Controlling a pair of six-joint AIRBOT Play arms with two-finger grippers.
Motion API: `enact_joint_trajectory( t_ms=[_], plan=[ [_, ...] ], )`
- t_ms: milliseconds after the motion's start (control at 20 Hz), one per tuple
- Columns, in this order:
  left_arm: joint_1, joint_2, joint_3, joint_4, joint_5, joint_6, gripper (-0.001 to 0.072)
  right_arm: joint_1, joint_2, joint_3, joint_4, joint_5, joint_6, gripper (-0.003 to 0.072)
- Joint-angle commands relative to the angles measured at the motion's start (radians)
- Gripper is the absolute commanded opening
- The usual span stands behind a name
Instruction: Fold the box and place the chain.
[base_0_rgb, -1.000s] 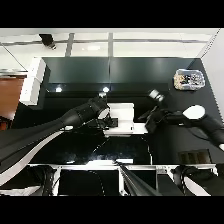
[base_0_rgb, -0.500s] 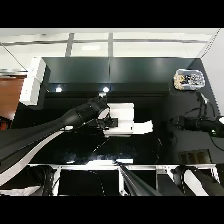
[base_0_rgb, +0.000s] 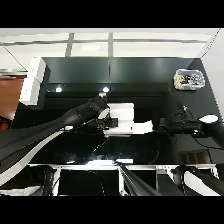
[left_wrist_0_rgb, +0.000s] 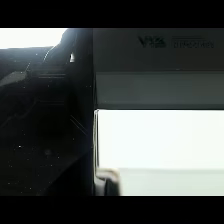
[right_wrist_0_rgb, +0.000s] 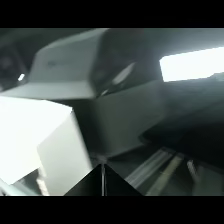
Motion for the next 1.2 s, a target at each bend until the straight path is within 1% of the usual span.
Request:
enact_joint_trajectory(
  t_ms=[0,200,350,400,450,550,700,850,900,1050,1150],
  plan=[
    [0.001,0.000,0.001,0.000,-0.002,0.000,0.0029,0.095,-0.048,0.024,0.097,0.008,-0.043,0.0021],
    [0.001,0.000,0.001,0.000,-0.002,0.000,0.0029,0.183,-0.048,0.058,0.104,-0.006,-0.041,0.0022],
    [0.001,0.000,0.001,0.000,-0.002,0.000,0.0029,0.206,-0.048,0.082,0.109,0.002,-0.036,0.0024],
    [0.001,0.000,0.001,0.000,-0.002,0.001,0.0029,0.206,-0.048,0.085,0.127,0.005,-0.037,0.0081],
    [0.001,0.000,0.001,0.000,-0.002,0.000,0.0029,0.206,-0.048,0.085,0.144,0.005,-0.037,0.0222],
    [0.001,0.000,0.001,0.000,-0.002,0.001,0.0029,0.221,-0.048,0.085,0.153,0.008,-0.039,0.0654],
    [0.001,0.000,0.001,0.000,-0.002,0.000,0.0029,0.276,-0.048,0.086,0.158,-0.014,-0.035,0.0653],
    [0.001,0.000,0.001,0.000,-0.002,0.001,0.0029,0.363,-0.048,0.130,0.119,-0.072,0.026,0.0650],
    [0.001,0.000,0.001,0.000,-0.002,0.000,0.0029,0.399,-0.048,0.154,0.078,-0.102,0.066,0.0614],
    [0.001,0.000,0.001,0.000,-0.002,0.000,0.0029,0.518,-0.048,0.222,-0.090,-0.187,0.285,0.0611],
    [0.001,0.000,0.001,0.000,-0.001,0.001,0.0029,0.604,-0.048,0.267,-0.224,-0.213,0.435,0.0610]
  ],
)
